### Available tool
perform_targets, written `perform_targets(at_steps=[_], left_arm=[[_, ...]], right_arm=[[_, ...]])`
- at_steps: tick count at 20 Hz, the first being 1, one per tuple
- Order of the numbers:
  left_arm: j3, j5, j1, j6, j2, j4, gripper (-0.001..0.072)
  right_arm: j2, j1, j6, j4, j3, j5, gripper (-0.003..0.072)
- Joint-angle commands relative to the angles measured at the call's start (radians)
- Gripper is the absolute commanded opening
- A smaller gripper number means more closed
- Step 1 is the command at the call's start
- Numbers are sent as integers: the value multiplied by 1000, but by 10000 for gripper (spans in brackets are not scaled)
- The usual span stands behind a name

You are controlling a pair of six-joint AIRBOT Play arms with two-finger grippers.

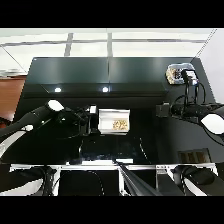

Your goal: Fold the box and place the chain.

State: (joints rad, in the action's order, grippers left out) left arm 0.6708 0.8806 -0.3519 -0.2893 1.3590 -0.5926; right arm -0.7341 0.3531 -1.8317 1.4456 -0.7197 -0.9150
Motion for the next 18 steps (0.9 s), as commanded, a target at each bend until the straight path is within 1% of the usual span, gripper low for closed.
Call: perform_targets(at_steps=[1, 4, 5, 7, 8, 9, 10, 12, 13, 14, 16, 17, 18], left_arm=[[17, -17, -24, 8, 16, -9, 717], [24, -18, -47, 5, 21, -19, 707], [24, -19, -55, 4, 21, -21, 675], [24, -30, -60, 6, 21, -20, 411], [24, -30, -60, 6, 21, -21, 382], [24, -30, -60, 6, 21, -20, 382], [24, -30, -60, 6, 21, -20, 382], [24, -31, -60, 6, 21, -20, 382], [24, -31, -60, 6, 21, -20, 382], [24, -31, -60, 6, 21, -20, 382], [24, -31, -60, 6, 21, -20, 382], [24, -31, -60, 6, 21, -20, 382], [24, -31, -60, 6, 21, -20, 382]], right_arm=[[-1, 0, 0, -1, 0, 0, 292], [-2, 0, 0, -3, 3, 11, 291], [-5, 0, 0, -5, 5, 17, 291], [-27, 1, 0, -30, 5, 46, 293], [-45, 5, 0, -57, 5, 88, 379], [-68, 12, 12, -106, 4, 146, 677], [-103, 18, 47, -176, 2, 213, 705], [-198, 18, 142, -331, -11, 341, 703], [-256, 18, 229, -416, -26, 384, 702], [-311, 18, 322, -494, -44, 396, 702], [-403, 31, 518, -616, -76, 360, 702], [-428, 45, 624, -648, -83, 328, 675], [-434, 61, 735, -663, -84, 297, 610]])
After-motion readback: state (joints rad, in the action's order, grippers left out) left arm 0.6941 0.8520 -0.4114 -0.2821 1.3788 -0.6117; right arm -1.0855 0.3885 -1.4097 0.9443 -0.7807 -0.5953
